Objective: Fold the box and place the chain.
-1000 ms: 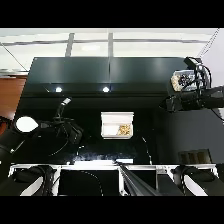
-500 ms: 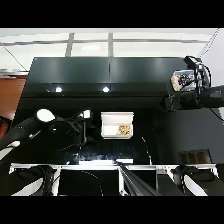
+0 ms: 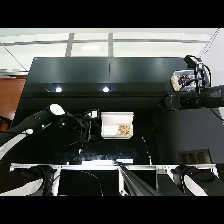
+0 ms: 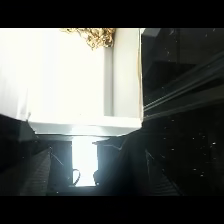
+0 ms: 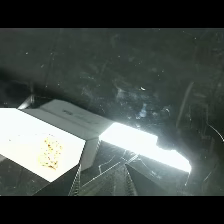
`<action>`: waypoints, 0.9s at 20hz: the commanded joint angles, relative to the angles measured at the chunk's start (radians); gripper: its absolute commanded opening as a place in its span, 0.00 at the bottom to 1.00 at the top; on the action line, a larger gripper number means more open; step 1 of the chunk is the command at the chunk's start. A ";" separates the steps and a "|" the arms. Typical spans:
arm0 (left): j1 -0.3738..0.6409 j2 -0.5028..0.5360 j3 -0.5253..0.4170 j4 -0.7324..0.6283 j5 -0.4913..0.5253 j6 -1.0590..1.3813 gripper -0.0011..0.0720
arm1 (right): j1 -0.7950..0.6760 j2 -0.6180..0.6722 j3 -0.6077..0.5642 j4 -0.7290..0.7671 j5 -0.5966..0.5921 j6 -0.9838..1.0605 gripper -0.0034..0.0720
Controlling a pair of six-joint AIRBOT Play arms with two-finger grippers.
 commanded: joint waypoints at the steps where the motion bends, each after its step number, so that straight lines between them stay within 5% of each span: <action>1: -0.004 -0.013 0.008 -0.002 0.026 0.015 0.99 | 0.000 0.000 0.001 0.000 -0.001 0.000 0.49; 18: -0.032 -0.052 0.053 -0.023 0.002 -0.012 0.99 | 0.000 0.000 0.001 -0.002 -0.001 -0.001 0.49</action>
